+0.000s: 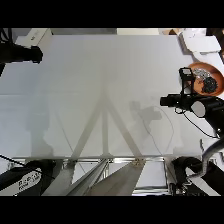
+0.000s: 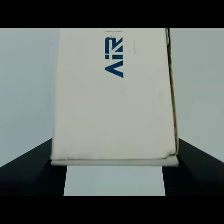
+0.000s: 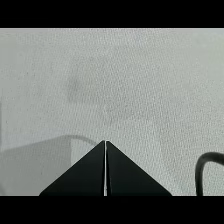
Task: Fold the box and place the chain.
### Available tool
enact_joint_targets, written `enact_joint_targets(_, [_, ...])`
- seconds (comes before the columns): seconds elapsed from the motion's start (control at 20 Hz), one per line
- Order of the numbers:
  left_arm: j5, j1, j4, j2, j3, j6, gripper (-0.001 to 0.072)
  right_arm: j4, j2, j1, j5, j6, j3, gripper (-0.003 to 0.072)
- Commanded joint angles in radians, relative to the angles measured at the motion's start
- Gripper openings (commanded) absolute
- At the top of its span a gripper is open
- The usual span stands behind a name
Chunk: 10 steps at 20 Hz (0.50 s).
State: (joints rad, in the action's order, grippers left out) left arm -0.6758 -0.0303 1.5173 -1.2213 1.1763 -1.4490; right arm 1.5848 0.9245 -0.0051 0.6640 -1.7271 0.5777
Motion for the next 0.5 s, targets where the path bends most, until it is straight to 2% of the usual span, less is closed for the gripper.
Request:
enact_joint_targets(0.0, [0.335,-0.025,-0.017,0.001,-0.168,-0.081,0.0002,0.000,-0.001,0.000,0.000,0.000,0.000,0.0010])
enact_joint_targets(0.05, [0.394,-0.026,-0.017,-0.005,-0.222,-0.080,0.0004,0.000,-0.001,0.000,0.000,0.000,0.000,0.0010])
enact_joint_targets(0.15, [0.422,-0.028,-0.010,-0.043,-0.273,-0.058,0.0026,0.000,-0.001,0.000,0.000,0.000,0.000,0.0010])
enact_joint_targets(0.25, [0.409,-0.027,0.005,-0.104,-0.277,-0.033,0.0056,0.000,-0.001,0.000,0.000,0.000,0.000,0.0010])
enact_joint_targets(0.3, [0.404,-0.027,0.006,-0.133,-0.277,-0.034,0.0105,0.000,-0.001,0.000,0.000,0.000,0.000,0.0010])
enact_joint_targets(0.45, [0.402,-0.027,0.005,-0.224,-0.277,-0.036,0.0115,0.000,-0.001,0.000,0.000,0.000,0.000,0.0010])
